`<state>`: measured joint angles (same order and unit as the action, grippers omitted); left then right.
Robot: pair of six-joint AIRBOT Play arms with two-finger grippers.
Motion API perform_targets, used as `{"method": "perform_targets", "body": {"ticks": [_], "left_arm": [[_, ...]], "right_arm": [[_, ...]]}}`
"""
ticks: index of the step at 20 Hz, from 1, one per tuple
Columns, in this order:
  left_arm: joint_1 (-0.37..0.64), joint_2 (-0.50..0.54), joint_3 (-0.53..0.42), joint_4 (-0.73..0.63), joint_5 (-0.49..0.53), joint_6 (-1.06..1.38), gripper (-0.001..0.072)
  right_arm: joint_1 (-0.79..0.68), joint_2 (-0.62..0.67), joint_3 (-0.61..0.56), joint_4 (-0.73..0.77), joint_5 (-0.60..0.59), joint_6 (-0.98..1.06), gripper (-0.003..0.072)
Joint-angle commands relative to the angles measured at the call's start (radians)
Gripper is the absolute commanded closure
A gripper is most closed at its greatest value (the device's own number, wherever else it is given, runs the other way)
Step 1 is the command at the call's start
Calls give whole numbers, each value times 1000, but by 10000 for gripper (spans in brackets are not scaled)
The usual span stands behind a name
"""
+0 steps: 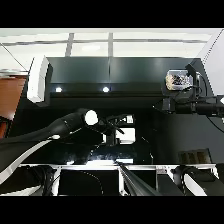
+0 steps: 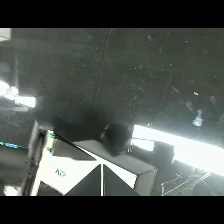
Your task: Fold the box and place the chain.
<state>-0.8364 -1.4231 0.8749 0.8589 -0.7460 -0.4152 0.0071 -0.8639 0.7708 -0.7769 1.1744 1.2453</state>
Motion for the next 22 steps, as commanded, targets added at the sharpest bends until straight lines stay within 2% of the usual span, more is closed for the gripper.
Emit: {"method": "perform_targets", "body": {"ticks": [1,2,3,6,8,11,14,17,19,22], "left_arm": [[-37,-16,2,117,78,-157,115],[-26,-7,2,156,51,-188,343],[-4,11,1,191,10,-209,397],[134,94,1,290,-135,-400,398],[282,164,-8,378,-238,-547,397],[535,285,-53,420,-327,-650,397],[851,406,-113,454,-348,-704,396],[1178,440,-119,449,-346,-726,396],[1322,415,-117,454,-343,-727,396],[1419,365,-117,454,-319,-736,395]], "right_arm": [[-1,1,1,-3,-13,0,657],[-1,1,1,-8,-13,0,657],[-5,1,1,-12,-12,0,657],[-52,1,1,-13,-10,0,657],[-93,1,1,-13,-8,0,657],[-119,1,1,-28,-10,-1,657],[-119,1,1,-56,-10,-1,658],[-119,1,1,-55,-14,-10,657],[-119,1,0,-58,-31,-13,658],[-119,1,0,-62,-34,-11,657]]}}
